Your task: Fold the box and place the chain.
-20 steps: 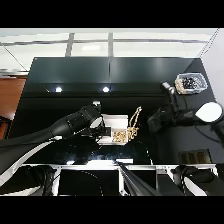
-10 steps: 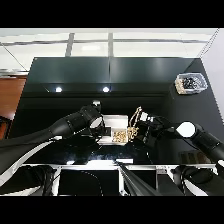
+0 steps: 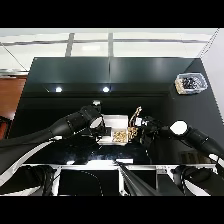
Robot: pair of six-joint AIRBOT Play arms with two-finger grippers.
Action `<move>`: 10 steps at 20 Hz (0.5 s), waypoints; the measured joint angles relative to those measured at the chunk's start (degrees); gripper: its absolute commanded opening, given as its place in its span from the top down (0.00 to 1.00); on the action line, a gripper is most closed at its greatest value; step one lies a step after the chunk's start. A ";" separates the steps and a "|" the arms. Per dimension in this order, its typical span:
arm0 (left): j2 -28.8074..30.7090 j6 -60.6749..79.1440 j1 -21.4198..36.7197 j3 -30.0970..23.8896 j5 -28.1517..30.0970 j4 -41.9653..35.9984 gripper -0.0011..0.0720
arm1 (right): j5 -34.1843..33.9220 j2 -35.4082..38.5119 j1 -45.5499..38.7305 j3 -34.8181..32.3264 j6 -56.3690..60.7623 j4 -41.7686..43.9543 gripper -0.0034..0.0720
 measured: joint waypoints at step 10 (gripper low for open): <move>0.00 -0.07 0.00 0.00 0.00 -0.02 0.96 | -4.96 -2.93 3.15 0.00 1.49 0.68 0.54</move>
